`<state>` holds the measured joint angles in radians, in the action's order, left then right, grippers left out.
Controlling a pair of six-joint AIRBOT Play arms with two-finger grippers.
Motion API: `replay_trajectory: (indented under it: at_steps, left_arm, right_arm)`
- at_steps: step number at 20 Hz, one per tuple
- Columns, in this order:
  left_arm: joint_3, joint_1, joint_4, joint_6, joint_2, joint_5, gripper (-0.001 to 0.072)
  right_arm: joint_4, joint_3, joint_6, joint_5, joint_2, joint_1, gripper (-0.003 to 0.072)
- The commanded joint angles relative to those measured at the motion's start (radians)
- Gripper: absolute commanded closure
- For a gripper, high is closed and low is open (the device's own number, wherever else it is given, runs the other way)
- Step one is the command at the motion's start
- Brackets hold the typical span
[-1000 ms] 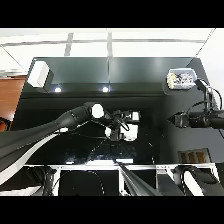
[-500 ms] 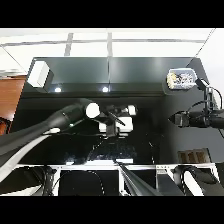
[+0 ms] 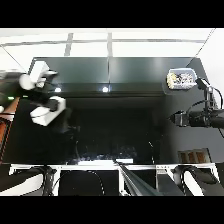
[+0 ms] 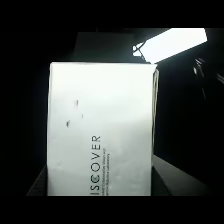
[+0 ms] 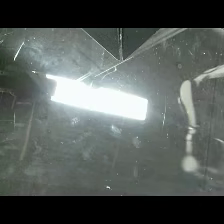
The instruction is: Fold the box and place the chain.
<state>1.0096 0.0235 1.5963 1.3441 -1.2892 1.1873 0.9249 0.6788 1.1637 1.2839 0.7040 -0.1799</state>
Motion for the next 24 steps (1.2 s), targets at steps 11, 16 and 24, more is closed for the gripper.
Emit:
replay_trajectory:
  at_steps: [11,16,24]
  left_arm:
    - [0.128,0.445,-0.315,-0.383,-0.16,-0.34,0.0378]
    - [0.162,0.427,-0.403,-0.395,-0.254,-0.407,0.0378]
    - [0.316,0.368,-0.397,-0.363,-0.273,-0.323,-0.0005]
  right_arm:
    - [-0.001,-0.001,0.007,-0.09,-0.001,0.0,0.0675]
    - [-0.009,-0.016,0.013,-0.135,0.0,0.0,0.0676]
    - [-0.018,-0.019,0.037,-0.151,0.0,0.0,0.0675]
